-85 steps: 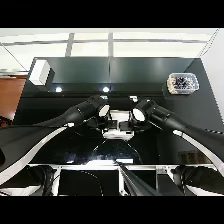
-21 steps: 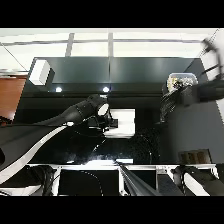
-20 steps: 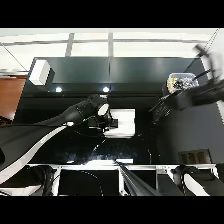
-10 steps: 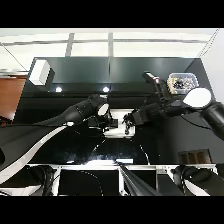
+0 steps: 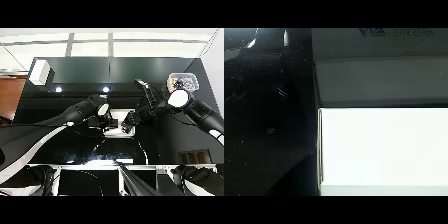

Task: Fold the box and place the chain.

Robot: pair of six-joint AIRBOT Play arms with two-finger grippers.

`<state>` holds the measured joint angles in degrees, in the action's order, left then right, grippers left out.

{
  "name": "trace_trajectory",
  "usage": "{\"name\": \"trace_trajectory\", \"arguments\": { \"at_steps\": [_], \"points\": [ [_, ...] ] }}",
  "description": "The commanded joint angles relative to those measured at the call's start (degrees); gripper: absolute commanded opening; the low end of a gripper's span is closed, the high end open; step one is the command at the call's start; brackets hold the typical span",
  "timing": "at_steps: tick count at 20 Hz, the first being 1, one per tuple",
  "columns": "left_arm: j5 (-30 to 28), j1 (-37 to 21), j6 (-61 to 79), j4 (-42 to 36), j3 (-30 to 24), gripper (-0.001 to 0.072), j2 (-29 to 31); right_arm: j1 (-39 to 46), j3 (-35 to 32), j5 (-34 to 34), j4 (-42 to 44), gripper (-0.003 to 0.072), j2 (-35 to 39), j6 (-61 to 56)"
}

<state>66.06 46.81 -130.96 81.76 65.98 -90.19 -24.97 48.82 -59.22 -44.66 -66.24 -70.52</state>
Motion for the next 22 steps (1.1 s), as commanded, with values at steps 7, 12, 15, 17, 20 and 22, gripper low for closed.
{"name": "trace_trajectory", "arguments": {
  "at_steps": [7,12,15,17,20,22],
  "points": [
    [-0.07,-0.02,0.04,0.02,0.07,0.0027,-0.04,11.96,4.46,-12.83,-7.58,0.0337,7.98,0.68],
    [-0.76,-0.09,0.7,0.0,0.46,0.0027,0.04,16.17,4.46,-12.83,-8.0,0.0337,12.55,0.72],
    [-0.17,-0.2,0.59,0.07,2.91,0.0082,0.07,16.17,4.42,-14.14,-8.07,0.0337,12.55,0.7],
    [1.49,-0.24,0.66,0.26,4.55,0.0559,0.63,16.17,4.42,-14.23,-8.07,0.0337,12.55,0.68],
    [2.38,-0.13,6.19,0.28,5.38,0.0627,3.74,16.17,4.42,-14.38,-8.07,0.0337,12.55,0.66],
    [5.05,-0.2,13.77,0.87,5.38,0.0627,7.72,16.17,4.42,-14.8,-8.09,0.0337,12.55,0.68]
  ]
}}
